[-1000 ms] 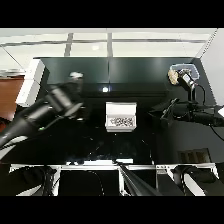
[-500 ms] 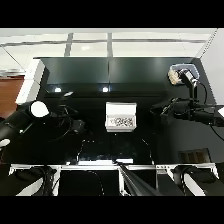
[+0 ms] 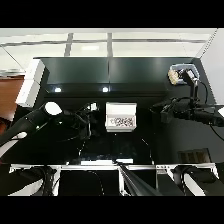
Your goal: Fold the box and place the chain.
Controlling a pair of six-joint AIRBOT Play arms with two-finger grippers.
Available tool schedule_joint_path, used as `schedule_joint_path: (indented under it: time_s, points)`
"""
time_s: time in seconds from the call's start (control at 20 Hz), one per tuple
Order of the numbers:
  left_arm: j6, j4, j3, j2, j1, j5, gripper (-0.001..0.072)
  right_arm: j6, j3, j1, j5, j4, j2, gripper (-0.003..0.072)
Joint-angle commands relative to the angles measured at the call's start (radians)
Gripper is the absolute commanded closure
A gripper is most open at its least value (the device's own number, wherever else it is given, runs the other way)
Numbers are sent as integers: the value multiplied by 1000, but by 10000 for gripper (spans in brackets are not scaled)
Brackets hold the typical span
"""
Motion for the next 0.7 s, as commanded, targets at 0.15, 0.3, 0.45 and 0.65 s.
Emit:
schedule_joint_path:
  time_s: [0.15,0.3,0.45,0.65]
  points:
    - [277,-78,93,-122,19,40,-3,23,0,0,0,0,0,302]
    - [279,-86,134,-172,12,29,-3,30,0,0,1,0,0,302]
    - [284,-72,140,-195,-2,10,-3,30,0,0,0,0,0,302]
    - [291,-101,140,-208,-25,26,-3,30,0,0,0,0,0,302]
